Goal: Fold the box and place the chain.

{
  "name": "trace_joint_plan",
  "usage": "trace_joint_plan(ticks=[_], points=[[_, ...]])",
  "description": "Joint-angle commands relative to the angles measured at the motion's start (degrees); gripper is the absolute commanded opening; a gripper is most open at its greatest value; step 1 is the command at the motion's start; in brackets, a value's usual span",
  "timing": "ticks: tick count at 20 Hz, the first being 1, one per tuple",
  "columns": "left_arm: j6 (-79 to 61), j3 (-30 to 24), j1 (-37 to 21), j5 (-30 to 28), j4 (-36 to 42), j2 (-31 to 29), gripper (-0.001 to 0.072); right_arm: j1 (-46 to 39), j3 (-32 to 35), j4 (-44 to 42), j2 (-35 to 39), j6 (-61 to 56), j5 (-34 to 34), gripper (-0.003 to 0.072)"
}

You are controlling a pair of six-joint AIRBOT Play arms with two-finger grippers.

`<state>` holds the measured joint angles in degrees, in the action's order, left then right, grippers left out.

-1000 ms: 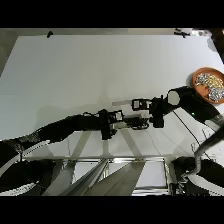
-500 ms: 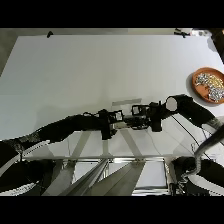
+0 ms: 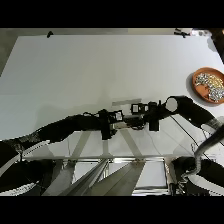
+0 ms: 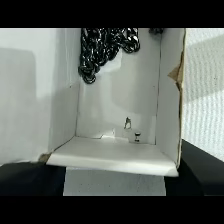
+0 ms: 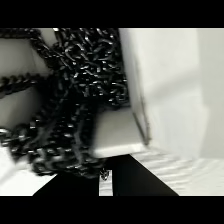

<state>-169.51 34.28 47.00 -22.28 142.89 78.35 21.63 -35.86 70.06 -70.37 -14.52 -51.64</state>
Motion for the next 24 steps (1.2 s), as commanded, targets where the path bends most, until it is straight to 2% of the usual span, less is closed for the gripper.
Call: trace_joint_plan(ticks=[1, 7, 12, 16, 20, 24], points=[[0.0, 0.0, 0.0, 0.0, 0.0, 0.0, 0.0257, 0.0, 0.0, 0.7, 1.6, 0.0, -0.6, 0.0014], [0.0, 0.0, 0.0, 0.0, 0.0, 0.0, 0.0257, 0.0, 0.0, 4.1, 10.4, -0.4, -0.4, 0.0013], [0.0, 0.0, 0.0, 0.0, 0.0, 0.0, 0.0257, 0.0, 0.0, 4.1, 20.9, -2.0, -0.6, 0.0014], [0.0, 0.0, 0.0, 0.0, 0.0, 0.0, 0.0257, 0.0, 0.0, 3.9, 30.3, -2.9, -3.5, 0.0014], [0.0, 0.0, 0.0, 0.0, 0.0, 0.0, 0.0257, 0.0, 0.0, -2.5, 37.1, -3.7, -3.3, 0.0014], [0.0, 0.0, 0.0, 0.0, 0.0, 0.0, 0.0257, 0.0, 0.0, -12.5, 38.3, -3.6, -3.1, 0.0014]])
